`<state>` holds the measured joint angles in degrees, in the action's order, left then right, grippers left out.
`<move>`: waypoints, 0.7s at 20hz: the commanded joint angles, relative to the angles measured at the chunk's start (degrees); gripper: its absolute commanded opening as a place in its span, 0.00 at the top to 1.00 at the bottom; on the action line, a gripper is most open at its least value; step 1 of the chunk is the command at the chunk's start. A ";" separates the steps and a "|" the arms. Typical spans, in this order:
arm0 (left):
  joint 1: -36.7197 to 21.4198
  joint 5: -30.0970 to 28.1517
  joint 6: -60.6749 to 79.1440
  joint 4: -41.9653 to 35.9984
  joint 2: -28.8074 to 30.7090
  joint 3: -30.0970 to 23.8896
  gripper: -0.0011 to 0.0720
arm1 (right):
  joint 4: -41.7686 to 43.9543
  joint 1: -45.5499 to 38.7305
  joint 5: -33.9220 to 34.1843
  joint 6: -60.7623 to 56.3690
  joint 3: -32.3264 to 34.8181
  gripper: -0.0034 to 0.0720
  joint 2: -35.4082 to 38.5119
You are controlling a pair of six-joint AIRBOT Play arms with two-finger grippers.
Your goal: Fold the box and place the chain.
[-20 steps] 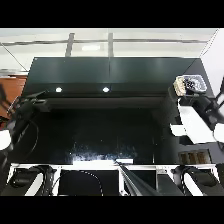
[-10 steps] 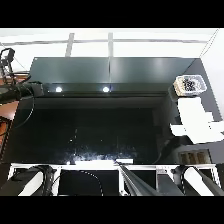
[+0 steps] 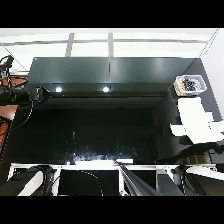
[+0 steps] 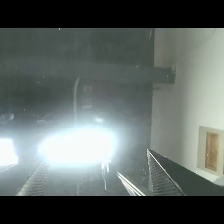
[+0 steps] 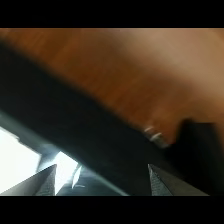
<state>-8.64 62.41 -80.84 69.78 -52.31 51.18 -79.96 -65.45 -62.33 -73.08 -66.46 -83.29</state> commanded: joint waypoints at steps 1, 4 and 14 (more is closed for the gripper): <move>-0.11 1.14 -0.42 -0.44 -0.04 0.07 0.01 | 18.34 -1.09 -13.51 17.90 -10.43 0.07 -10.36; -0.02 1.90 -0.39 -1.64 -0.02 0.07 0.01 | 24.28 0.04 -19.65 20.63 -15.82 0.07 -16.15; 0.09 4.31 -0.37 -2.80 -0.04 0.07 0.01 | 18.21 5.27 -27.93 21.55 -17.55 0.30 -19.85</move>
